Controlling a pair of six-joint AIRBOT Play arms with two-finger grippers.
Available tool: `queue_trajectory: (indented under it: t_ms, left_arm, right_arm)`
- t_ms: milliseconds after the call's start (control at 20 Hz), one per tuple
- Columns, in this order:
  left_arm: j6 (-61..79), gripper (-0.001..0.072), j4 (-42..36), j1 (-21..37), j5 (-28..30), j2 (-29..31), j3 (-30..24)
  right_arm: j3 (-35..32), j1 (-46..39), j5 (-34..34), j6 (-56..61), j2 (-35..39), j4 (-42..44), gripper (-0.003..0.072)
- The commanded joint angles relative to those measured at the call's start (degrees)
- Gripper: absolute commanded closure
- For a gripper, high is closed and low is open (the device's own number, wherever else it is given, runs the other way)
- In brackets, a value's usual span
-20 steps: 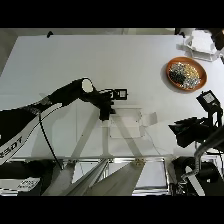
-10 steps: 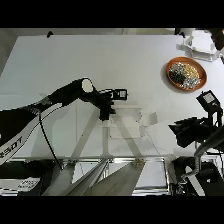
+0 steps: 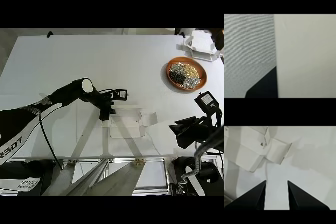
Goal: Fold the box and place the chain.
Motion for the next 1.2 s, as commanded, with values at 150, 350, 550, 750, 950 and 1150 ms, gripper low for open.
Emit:
queue_trajectory:
  t_ms: [150,350,550,750,950,1150]
  left_arm:
    - [0.0,0.0698,0.0,0.0,-0.4,0.0,0.0]
    - [0.0,0.0699,0.0,0.0,-0.5,0.0,0.0]
    - [0.0,0.0699,0.1,0.0,-0.5,0.0,0.0]
    - [0.0,0.0699,0.1,0.0,-0.5,0.0,0.0]
    - [0.0,0.0699,0.1,0.0,-0.5,0.0,0.0]
    - [0.0,0.0699,0.0,0.0,-0.5,0.0,0.0]
  right_arm:
    - [-2.7,0.0,-5.7,-21.1,-0.2,4.8,0.0653]
    - [-7.0,0.0,-6.9,-34.9,-5.5,9.5,0.067]
    - [-7.0,1.7,-6.3,-49.6,-13.9,13.6,0.067]
    - [-7.1,12.0,-10.9,-61.9,-23.3,13.8,0.0238]
    - [-7.1,22.1,-17.4,-58.8,-28.9,2.7,-0.0023]
    - [-9.8,23.4,-24.2,-58.8,-29.6,2.9,-0.0012]
